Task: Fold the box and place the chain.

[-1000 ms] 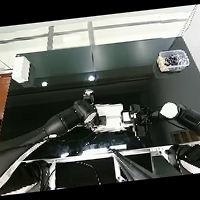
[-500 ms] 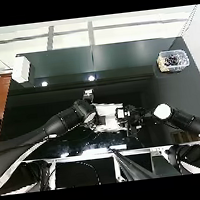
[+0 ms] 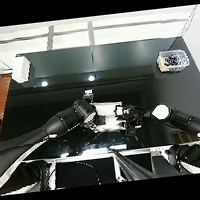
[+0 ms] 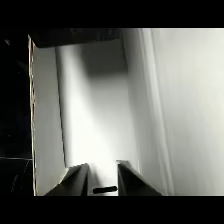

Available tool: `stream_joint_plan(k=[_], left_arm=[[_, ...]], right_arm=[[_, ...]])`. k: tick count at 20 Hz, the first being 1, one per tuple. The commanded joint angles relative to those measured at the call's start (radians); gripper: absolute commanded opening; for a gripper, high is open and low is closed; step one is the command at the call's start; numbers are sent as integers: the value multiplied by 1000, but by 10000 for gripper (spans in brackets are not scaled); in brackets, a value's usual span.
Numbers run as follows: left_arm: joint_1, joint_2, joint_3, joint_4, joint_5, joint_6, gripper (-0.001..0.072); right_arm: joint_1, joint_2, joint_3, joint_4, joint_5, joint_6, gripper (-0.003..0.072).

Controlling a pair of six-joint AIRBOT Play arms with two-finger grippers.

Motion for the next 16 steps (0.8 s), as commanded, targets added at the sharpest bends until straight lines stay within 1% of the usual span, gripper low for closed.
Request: stream_joint_plan(k=[1, 2, 3, 4, 5, 6, 8, 10, 11, 12, 13, 14, 16], left_arm=[[0, 1, 0, -1, 0, 2, 27], [0, 1, 0, -1, 0, 2, 27], [0, 1, 0, -1, 0, 2, 27], [0, 1, 0, 0, 0, 2, 27], [0, 1, 0, 0, 0, 2, 26], [0, 1, 0, 0, -1, 3, 27], [1, 1, 0, 1, -1, 3, 26], [0, 1, 0, 0, 0, 3, 27], [0, 1, 0, 0, 0, 3, 26], [0, 1, 0, 0, 0, 3, 27], [0, 1, 0, 0, 0, 3, 27], [0, 1, 0, 0, 0, 3, 27], [0, 1, 0, 0, 0, 3, 27]], right_arm=[[0, 0, 1, -26, -6, 68, 347], [0, 2, 1, -26, 3, 74, 212], [-5, 9, 3, -35, 18, 100, 29], [-21, 27, 10, -55, 46, 183, 15], [-50, 56, 26, -101, 92, 314, 15], [-98, 99, 52, -181, 164, 479, 15], [-241, 203, 98, -363, 292, 819, 15], [-430, 293, 97, -499, 369, 1093, 15], [-530, 309, 79, -514, 391, 1213, 15], [-608, 306, 49, -497, 399, 1304, 15], [-668, 301, 2, -462, 399, 1350, 15], [-700, 291, -45, -415, 399, 1352, 16], [-705, 245, -125, -285, 399, 1336, 15]])
